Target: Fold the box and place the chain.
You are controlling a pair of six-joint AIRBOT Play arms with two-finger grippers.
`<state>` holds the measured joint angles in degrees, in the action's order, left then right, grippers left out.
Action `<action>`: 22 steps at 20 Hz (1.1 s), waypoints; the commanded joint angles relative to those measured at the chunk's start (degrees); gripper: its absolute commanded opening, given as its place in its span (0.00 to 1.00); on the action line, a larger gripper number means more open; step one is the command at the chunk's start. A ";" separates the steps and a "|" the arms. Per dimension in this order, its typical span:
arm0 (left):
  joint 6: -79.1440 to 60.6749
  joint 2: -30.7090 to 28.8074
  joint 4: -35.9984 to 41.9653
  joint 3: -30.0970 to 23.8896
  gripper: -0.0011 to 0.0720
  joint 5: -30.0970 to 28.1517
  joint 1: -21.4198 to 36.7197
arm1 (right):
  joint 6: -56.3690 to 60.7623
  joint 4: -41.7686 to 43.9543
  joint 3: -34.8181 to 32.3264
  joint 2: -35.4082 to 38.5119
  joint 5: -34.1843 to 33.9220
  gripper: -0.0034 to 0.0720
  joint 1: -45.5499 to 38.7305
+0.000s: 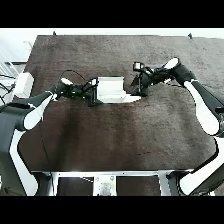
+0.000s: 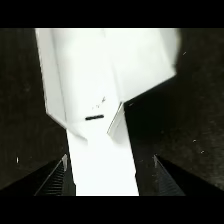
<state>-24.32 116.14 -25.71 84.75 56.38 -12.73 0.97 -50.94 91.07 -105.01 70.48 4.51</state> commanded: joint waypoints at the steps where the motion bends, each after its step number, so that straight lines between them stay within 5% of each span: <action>1: 0.00 0.00 0.04 0.07 0.43 0.04 -0.02 | -3.85 -1.16 -2.89 0.09 -3.13 0.86 1.09; 8: 0.00 0.00 0.04 0.07 0.43 0.02 -0.02 | -4.02 -0.04 -3.52 -1.70 -7.41 0.85 5.01; 12: 0.00 0.00 0.04 0.07 0.43 0.02 -0.02 | -3.61 1.33 -3.69 -1.92 -7.69 0.50 5.53; 15: 0.00 0.00 0.04 0.07 0.43 0.02 -0.02 | -3.61 4.76 -3.69 -1.95 -7.50 0.35 6.12; 22: 0.00 0.00 0.04 0.07 0.43 0.02 -0.02 | -3.63 7.85 -3.72 -3.76 -8.15 0.42 7.41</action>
<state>-24.32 116.16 -25.67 84.75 56.42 -12.73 -2.72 -44.05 87.37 -108.01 62.59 11.60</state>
